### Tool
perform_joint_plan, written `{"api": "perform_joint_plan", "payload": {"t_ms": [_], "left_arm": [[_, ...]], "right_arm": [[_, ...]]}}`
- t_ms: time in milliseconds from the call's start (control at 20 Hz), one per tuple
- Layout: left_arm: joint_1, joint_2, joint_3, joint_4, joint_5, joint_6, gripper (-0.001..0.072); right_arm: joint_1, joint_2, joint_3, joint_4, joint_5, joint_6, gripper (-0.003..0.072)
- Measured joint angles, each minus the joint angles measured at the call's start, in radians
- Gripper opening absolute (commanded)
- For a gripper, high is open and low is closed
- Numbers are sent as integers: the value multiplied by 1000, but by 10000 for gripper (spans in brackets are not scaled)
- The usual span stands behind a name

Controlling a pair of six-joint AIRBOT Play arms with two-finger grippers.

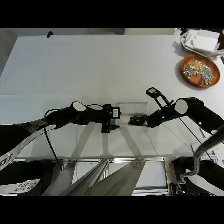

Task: Fold the box and place the chain.

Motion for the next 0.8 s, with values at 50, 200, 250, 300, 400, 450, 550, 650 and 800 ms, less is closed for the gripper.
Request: {"api": "perform_joint_plan", "payload": {"t_ms": [50, 200, 250, 300, 400, 450, 550, 650, 800], "left_arm": [[0, 0, 0, 0, 0, 0, 88], [0, 0, 0, 0, 0, 0, 88], [0, 0, 0, 0, 0, 0, 88], [0, 0, 0, 0, 0, 0, 88], [0, 0, 0, 0, 0, 0, 88], [0, 0, 0, 0, 0, 0, 88], [0, 0, 0, 0, 0, 0, 88], [0, 0, 0, 0, 0, 0, 88], [0, 0, 0, 0, 0, 0, 88]], "right_arm": [[0, 0, 0, -2, -1, 0, 189], [2, -2, 0, -9, -3, 0, 187], [2, -5, 0, -13, -4, 0, 188], [2, -10, 0, -16, -6, 1, 188], [2, -23, 2, -17, -8, 12, 162], [2, -28, 1, -18, -5, 16, 150], [2, -35, 1, -21, -3, 19, 61], [2, -39, 0, -20, -6, 23, 11], [2, -40, 0, -18, -6, 31, 11]]}}
